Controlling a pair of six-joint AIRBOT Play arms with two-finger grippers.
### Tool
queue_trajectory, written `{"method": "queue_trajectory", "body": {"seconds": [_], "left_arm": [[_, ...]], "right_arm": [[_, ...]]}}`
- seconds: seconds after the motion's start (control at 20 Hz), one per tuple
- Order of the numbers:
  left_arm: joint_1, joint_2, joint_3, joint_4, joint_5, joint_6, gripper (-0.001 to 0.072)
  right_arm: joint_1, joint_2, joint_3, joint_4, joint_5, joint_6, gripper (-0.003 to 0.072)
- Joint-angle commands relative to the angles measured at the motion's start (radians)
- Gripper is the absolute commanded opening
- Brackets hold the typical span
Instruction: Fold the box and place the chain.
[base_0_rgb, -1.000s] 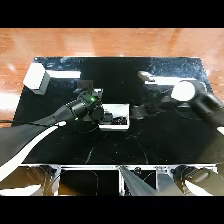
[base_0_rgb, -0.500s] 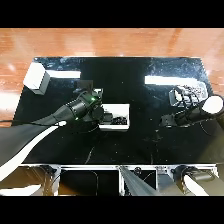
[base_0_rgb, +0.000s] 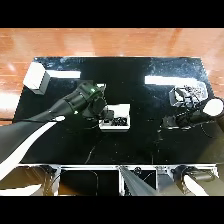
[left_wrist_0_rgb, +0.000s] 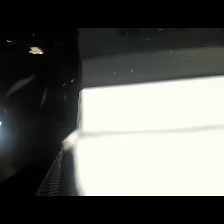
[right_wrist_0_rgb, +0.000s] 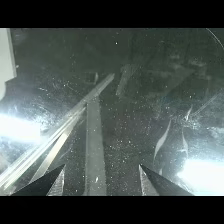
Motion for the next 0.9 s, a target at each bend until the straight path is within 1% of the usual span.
{"method": "queue_trajectory", "body": {"seconds": [0.0, 0.05, 0.1, 0.15, 0.2, 0.25, 0.3, 0.4, 0.45, 0.6, 0.75, 0.85], "left_arm": [[0.037, 0.084, 0.018, 0.024, 0.11, 0.122, 0.0568], [0.052, 0.13, 0.002, 0.048, 0.131, 0.165, 0.0567], [0.069, 0.179, -0.029, 0.072, 0.141, 0.192, 0.0567], [0.096, 0.237, -0.083, 0.091, 0.135, 0.196, 0.0567], [0.133, 0.291, -0.146, 0.081, 0.115, 0.202, 0.0567], [0.18, 0.346, -0.219, 0.042, 0.089, 0.219, 0.0567], [0.225, 0.389, -0.281, -0.028, 0.06, 0.255, 0.0567], [0.304, 0.437, -0.372, -0.195, 0.016, 0.344, 0.0567], [0.319, 0.439, -0.394, -0.24, 0.005, 0.378, 0.0568], [0.311, 0.439, -0.418, -0.244, -0.054, 0.386, 0.0568], [0.311, 0.439, -0.418, -0.24, -0.094, 0.393, 0.0567], [0.311, 0.438, -0.418, -0.24, -0.108, 0.393, 0.0567]], "right_arm": [[0.0, 0.001, 0.0, 0.003, -0.021, 0.0, 0.0572], [0.0, 0.001, 0.0, 0.007, -0.025, -0.001, 0.072], [-0.001, 0.001, 0.0, 0.026, -0.034, -0.001, 0.072], [0.0, -0.001, 0.006, 0.049, -0.047, -0.001, 0.072], [0.0, -0.009, 0.022, 0.074, -0.053, -0.002, 0.072], [0.0, -0.026, 0.051, 0.109, -0.064, -0.009, 0.072], [0.0, -0.051, 0.089, 0.142, -0.074, -0.027, 0.072], [0.0, -0.151, 0.207, 0.197, -0.084, -0.065, 0.072], [0.0, -0.223, 0.285, 0.214, -0.084, -0.074, 0.072], [0.026, -0.448, 0.543, 0.243, -0.073, -0.114, 0.072], [0.132, -0.671, 0.81, 0.243, -0.003, -0.23, 0.072], [0.209, -0.773, 0.924, 0.242, 0.053, -0.33, 0.072]]}}
